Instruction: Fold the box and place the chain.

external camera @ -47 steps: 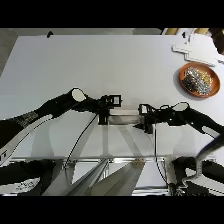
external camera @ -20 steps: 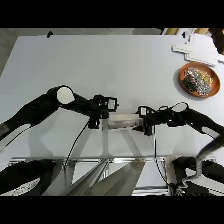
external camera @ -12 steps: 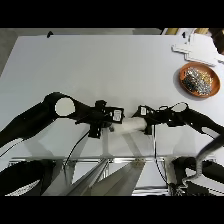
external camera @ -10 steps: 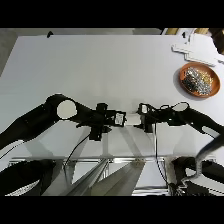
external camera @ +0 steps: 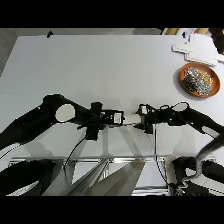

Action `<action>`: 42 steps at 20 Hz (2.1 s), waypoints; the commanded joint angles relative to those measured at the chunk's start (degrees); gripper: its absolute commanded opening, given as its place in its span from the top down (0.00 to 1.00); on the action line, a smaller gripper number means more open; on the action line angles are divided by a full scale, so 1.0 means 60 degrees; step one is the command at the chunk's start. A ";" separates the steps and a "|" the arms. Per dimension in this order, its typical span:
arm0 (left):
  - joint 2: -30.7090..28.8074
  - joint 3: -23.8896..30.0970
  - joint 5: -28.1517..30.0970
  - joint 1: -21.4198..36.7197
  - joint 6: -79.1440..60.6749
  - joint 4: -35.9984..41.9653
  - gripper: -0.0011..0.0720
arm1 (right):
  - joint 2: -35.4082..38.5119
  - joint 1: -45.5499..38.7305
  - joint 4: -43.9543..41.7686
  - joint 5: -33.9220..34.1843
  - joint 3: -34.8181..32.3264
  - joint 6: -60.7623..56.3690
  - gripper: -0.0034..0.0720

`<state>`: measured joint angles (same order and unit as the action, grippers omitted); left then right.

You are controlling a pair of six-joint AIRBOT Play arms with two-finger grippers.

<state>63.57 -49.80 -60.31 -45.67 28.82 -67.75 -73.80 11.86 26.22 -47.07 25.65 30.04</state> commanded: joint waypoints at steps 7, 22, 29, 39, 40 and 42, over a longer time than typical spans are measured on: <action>0.0954 -0.0007 0.1377 -0.1071 0.0168 0.2047 0.98 | 0.0007 0.0007 -0.0022 -0.0022 0.0000 0.0000 0.47; 0.1585 -0.0015 0.5974 0.0058 0.0200 0.3366 0.92 | 0.0007 0.0007 -0.0022 -0.0026 0.0000 0.0000 0.47; 0.0211 -0.0004 0.0262 0.1847 0.2634 0.1104 0.70 | 0.0007 0.0007 -0.0022 -0.0022 0.0000 0.0000 0.47; 0.1789 -0.0004 0.0692 0.2175 0.2342 0.1228 0.28 | 0.0007 0.0007 -0.0022 -0.0026 0.0000 0.0000 0.47; 0.1894 -0.0004 0.0812 0.2178 0.1657 0.1530 0.29 | 0.0007 0.0007 -0.0018 -0.0026 0.0000 0.0000 0.47; 0.2018 -0.0004 0.0962 0.2178 0.0342 0.2339 0.30 | 0.0007 0.0007 -0.0022 -0.0029 0.0000 0.0000 0.47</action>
<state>74.04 -49.84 -56.42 -32.69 39.51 -58.57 -73.80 11.88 26.11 -47.20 25.65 30.06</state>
